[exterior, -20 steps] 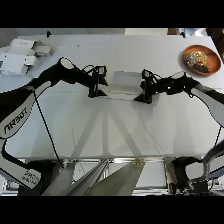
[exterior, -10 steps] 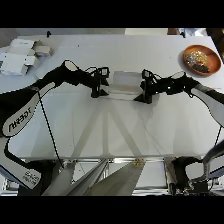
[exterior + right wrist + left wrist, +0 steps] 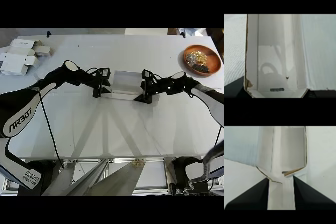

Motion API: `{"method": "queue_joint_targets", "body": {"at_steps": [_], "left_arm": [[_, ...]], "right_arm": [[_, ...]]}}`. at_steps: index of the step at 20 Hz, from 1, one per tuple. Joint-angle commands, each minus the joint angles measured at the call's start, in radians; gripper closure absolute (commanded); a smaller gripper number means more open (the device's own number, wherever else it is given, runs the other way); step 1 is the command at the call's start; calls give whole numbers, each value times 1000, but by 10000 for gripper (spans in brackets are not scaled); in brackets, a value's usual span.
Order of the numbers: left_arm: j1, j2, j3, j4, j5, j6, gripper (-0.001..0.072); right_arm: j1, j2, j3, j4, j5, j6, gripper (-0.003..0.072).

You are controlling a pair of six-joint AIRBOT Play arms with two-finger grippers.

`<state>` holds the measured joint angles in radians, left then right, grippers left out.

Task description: Fold the box and place the chain.

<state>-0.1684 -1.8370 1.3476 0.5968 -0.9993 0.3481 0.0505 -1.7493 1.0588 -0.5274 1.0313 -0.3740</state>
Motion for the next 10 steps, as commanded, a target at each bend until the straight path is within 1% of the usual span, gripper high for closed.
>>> {"method": "queue_joint_targets", "body": {"at_steps": [1,2,9,10], "left_arm": [[-2,-1,0,-23,-13,15,421],[-2,-1,0,-21,-16,15,455],[-2,-1,0,-23,-26,16,456],[-2,-1,0,-24,-26,16,468]], "right_arm": [[0,0,1,1,0,0,151],[0,0,1,1,0,0,151],[0,0,1,1,0,0,151],[0,0,1,1,0,0,151]]}}
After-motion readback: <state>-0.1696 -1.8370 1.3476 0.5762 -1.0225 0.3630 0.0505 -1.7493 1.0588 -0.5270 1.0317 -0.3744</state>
